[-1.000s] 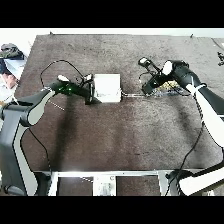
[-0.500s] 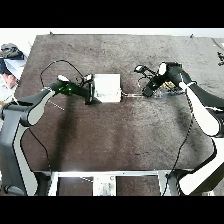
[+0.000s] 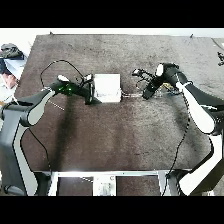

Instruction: Fold the box and place the chain.

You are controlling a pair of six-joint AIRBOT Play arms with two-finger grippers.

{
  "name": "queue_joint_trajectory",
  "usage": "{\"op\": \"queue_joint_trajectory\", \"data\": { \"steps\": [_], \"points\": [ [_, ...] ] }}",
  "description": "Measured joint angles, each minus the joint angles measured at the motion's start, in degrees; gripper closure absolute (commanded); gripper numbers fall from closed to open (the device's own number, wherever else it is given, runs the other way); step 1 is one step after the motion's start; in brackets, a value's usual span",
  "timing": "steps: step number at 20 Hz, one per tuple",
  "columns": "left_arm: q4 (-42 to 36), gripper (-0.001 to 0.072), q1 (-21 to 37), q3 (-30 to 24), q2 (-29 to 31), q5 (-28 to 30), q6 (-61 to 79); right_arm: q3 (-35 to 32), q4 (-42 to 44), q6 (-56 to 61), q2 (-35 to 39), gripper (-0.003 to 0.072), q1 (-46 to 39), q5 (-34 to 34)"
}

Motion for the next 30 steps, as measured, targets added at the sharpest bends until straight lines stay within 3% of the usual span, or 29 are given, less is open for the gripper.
{"op": "queue_joint_trajectory", "data": {
  "steps": [11,18,23,30],
  "points": [
    [0.00,0.0181,0.02,0.00,0.00,0.00,0.00,0.04,8.70,-0.28,19.15,0.0701,3.52,1.14],
    [0.02,0.0181,0.00,0.00,0.00,0.00,0.02,0.07,11.04,-0.26,28.81,0.0701,9.97,-5.99],
    [0.00,0.0180,0.00,0.00,0.00,0.00,0.00,0.22,11.76,0.20,29.00,0.0701,16.22,-12.90],
    [0.02,0.0180,0.00,0.00,0.00,0.00,0.00,0.22,12.33,0.61,19.63,0.0701,21.31,-15.61]
  ]
}}
